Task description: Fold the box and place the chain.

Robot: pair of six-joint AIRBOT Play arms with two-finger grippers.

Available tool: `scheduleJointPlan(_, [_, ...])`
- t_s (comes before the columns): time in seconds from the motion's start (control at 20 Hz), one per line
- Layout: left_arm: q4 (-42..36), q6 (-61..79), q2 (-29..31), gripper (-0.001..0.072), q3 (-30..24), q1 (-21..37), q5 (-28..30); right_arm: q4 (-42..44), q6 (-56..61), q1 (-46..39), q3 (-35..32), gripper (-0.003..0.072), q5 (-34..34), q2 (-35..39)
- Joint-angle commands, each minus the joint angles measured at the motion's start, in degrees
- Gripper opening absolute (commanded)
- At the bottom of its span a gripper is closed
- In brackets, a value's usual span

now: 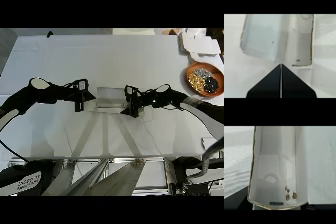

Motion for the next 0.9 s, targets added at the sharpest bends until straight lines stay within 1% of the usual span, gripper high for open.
scheduleJointPlan(0.0, [0.26, -4.83, 0.66, 0.001, -0.02, 1.49, 2.64, -0.02, 0.0, -0.02, 0.07, 0.0446, 0.04, -0.02])
scheduleJointPlan(0.1, [0.24, -6.12, -0.22, 0.001, -0.04, 1.22, 6.34, -0.02, 0.0, -0.02, 0.07, 0.0446, 0.04, -0.02])
scheduleJointPlan(0.2, [0.35, -6.1, -1.81, 0.0008, -0.04, 0.92, 8.28, -0.02, 0.0, -0.02, 0.07, 0.0446, 0.04, -0.02])
scheduleJointPlan(0.4, [0.85, -6.03, -4.48, 0.0008, -0.04, -1.2, 5.68, -0.02, 0.0, -0.02, 0.07, 0.0446, 0.04, -0.02])
scheduleJointPlan(0.55, [4.68, -6.05, -5.88, 0.0008, -0.04, -2.99, 5.18, -0.02, 0.0, -0.02, 0.07, 0.0446, 0.04, -0.02])
scheduleJointPlan(0.65, [7.19, -6.03, -6.16, 0.0008, -0.04, -3.52, 3.85, -0.02, 0.0, -0.02, 0.07, 0.0446, 0.04, -0.02])
scheduleJointPlan(0.85, [7.5, -5.46, -6.14, 0.0011, -0.04, -3.72, 2.08, -0.02, 0.0, -0.02, 0.07, 0.0446, 0.04, -0.02])
